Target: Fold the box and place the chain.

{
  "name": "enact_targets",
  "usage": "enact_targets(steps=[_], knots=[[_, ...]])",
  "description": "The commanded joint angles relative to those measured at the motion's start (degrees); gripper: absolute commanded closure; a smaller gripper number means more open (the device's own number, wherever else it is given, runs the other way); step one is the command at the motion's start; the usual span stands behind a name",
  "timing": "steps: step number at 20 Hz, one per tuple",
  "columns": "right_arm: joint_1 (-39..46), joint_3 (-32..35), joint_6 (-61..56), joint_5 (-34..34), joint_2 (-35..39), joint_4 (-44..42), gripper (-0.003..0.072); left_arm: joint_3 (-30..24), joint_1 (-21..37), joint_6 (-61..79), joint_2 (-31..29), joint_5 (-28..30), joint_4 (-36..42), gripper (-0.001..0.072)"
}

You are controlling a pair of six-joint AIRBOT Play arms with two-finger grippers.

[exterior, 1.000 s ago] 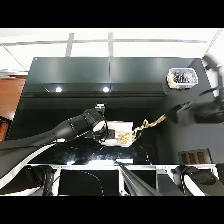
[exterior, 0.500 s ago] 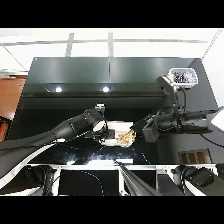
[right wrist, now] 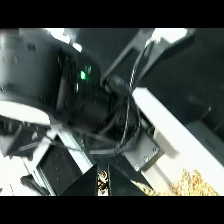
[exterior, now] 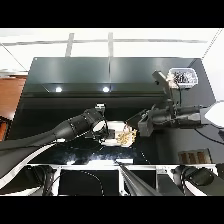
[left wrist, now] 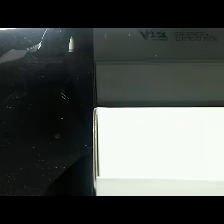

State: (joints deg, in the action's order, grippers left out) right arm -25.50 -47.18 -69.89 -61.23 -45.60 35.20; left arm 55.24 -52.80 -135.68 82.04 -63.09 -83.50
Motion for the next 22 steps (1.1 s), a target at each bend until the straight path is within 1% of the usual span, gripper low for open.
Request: enact_targets(steps=[1, 7, 10, 14, 19, 20, 21, 22], knots=[[2.45, -1.16, 0.31, -0.09, -0.17, -0.96, 0.0644, -0.02, 0.04, 0.02, 0.00, 0.00, 0.00, 0.0677], [4.31, -1.14, 0.28, -0.48, -0.17, -0.44, 0.0644, -0.02, 0.04, 0.02, 0.00, 0.00, 0.00, 0.0677], [4.31, -1.11, -0.76, -1.42, -0.17, 3.43, 0.0644, -0.02, 0.04, 0.02, 0.00, 0.00, 0.00, 0.0677], [3.30, 0.46, -1.95, -4.76, -0.22, 4.20, 0.0644, -0.02, 0.04, 0.02, 0.00, 0.02, 0.00, 0.0677], [1.20, 4.46, -1.92, -1.01, -0.26, 4.07, 0.0643, -0.02, 0.04, 0.02, 0.00, -0.02, 0.00, 0.0677], [1.20, 4.52, -1.92, -1.09, -0.26, 4.48, 0.0597, -0.02, 0.04, 0.02, 0.00, 0.00, 0.00, 0.0677], [1.49, 4.52, -1.92, -1.40, -0.26, 4.55, 0.0366, -0.02, 0.04, 0.02, 0.00, 0.00, -0.02, 0.0677], [2.60, 4.50, -1.92, -2.36, -0.26, 4.61, 0.0285, -0.02, 0.04, 0.02, 0.00, 0.00, 0.00, 0.0677]])
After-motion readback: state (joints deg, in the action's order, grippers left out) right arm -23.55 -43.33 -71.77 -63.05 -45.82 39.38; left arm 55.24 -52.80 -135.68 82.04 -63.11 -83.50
